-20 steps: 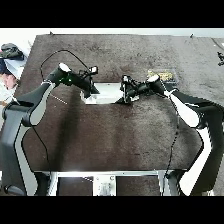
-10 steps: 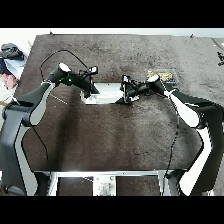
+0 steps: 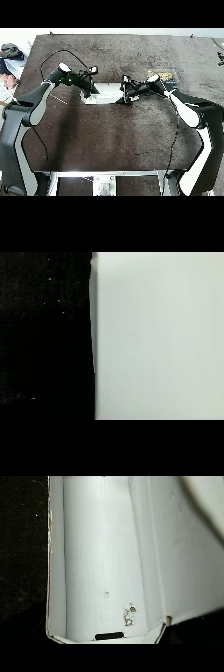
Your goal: Fold the box and place the chain.
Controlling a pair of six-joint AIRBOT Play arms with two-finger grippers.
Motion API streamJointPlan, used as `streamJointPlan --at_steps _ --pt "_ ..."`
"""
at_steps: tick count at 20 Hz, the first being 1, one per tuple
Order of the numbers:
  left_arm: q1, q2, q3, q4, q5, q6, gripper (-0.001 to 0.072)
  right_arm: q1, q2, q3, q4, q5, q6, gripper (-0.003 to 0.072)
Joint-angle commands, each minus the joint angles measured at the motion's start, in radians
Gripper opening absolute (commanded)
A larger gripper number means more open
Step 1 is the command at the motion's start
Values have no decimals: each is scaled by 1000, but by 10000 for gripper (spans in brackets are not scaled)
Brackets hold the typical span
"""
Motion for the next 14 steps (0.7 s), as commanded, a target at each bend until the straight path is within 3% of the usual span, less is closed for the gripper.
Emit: streamJointPlan --at_steps 1,8,10,14 --pt "1 0 0 0 0 0 12 0 -1 0 0 0 0 440" --pt "1 0 0 0 -10 0 17 0 -1 0 0 0 0 440" --pt "3 1 1 -3 -10 -27 431 0 -1 0 0 0 0 440" --pt "26 18 7 -5 -55 -50 403 0 -1 0 0 0 0 440"
